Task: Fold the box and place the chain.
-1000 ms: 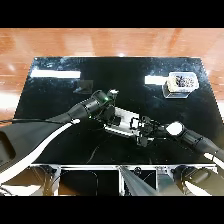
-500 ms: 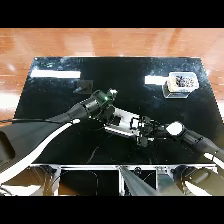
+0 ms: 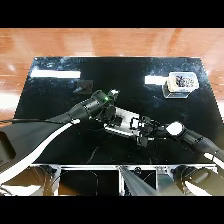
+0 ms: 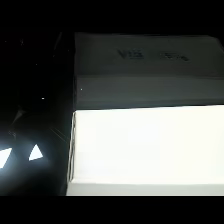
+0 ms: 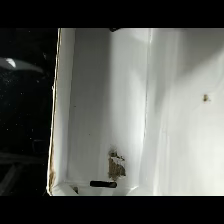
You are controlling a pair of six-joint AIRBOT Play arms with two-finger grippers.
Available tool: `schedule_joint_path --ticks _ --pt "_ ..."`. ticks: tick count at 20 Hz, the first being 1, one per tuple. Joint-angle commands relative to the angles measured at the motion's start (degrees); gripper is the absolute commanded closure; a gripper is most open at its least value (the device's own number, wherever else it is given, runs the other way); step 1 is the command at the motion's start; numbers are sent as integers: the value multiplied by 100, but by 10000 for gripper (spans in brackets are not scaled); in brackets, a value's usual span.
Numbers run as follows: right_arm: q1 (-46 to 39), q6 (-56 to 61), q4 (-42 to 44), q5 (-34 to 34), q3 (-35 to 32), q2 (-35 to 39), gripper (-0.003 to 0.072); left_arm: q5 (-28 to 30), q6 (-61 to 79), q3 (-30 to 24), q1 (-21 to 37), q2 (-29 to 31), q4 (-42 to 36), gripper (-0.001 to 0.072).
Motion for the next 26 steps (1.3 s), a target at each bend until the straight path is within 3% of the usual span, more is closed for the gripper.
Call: schedule_joint_path --ticks 1,2,3,7,9,12,13,14,21,22,23,24,26 --pt "2 7 0 2 0 0 397 70 -15 0 4 -2 13 306" --pt "4 4 -2 4 0 0 514 74 -15 0 4 -2 11 306" --pt "4 4 -2 7 0 0 546 81 -15 0 4 -2 13 306" --pt "4 4 -2 4 0 0 546 83 -15 0 4 -2 13 314" --pt "4 7 -2 4 0 0 546 83 -15 0 4 -2 11 400" --pt "4 4 -2 4 0 0 546 94 -15 0 4 -2 11 427" --pt "4 4 -2 4 0 0 546 105 -13 0 4 -2 11 583" --pt "2 7 -2 7 0 0 546 105 -4 0 4 -2 9 688" --pt "2 7 0 7 0 0 544 153 11 0 4 4 -28 689" --pt "2 13 4 7 0 0 494 262 11 13 7 15 -28 689" --pt "2 35 7 4 0 0 204 459 9 68 9 15 -28 689" --pt "2 33 7 -2 0 0 52 549 9 120 11 15 -24 689" --pt "2 35 2 -2 0 0 63 555 9 212 11 15 -26 689"
